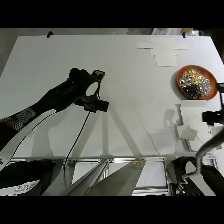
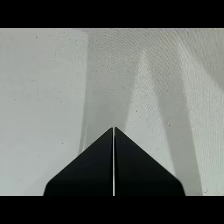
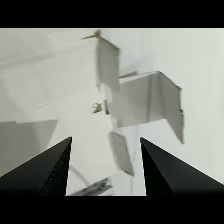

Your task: Fold the box and place the chain.

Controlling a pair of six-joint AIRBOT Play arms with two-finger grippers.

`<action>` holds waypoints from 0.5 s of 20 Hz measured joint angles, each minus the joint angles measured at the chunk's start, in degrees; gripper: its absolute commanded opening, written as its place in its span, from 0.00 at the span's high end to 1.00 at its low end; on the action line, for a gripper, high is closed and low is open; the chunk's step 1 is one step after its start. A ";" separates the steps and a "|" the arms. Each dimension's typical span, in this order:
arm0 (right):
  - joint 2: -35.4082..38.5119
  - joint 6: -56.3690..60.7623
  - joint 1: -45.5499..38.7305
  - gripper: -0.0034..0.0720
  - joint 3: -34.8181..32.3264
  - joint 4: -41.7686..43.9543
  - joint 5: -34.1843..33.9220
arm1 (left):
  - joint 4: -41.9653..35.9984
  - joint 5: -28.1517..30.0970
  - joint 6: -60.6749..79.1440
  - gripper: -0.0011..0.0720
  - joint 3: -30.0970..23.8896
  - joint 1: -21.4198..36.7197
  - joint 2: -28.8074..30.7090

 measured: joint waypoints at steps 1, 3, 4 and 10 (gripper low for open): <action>-0.55 -1.25 -2.69 0.33 0.07 -0.44 -1.40 | 0.02 0.00 0.00 0.97 0.00 0.00 0.00; -2.14 -3.13 -6.80 0.35 0.15 -1.31 -4.15 | 0.02 0.02 0.00 0.97 0.00 0.00 0.00; -3.19 -3.67 -8.33 0.35 0.15 -1.68 -5.35 | 0.02 0.02 0.00 0.97 0.00 0.00 0.00; -11.15 -4.92 -13.94 0.56 0.17 -4.76 -9.29 | 0.02 0.02 -0.02 0.97 0.00 0.00 0.00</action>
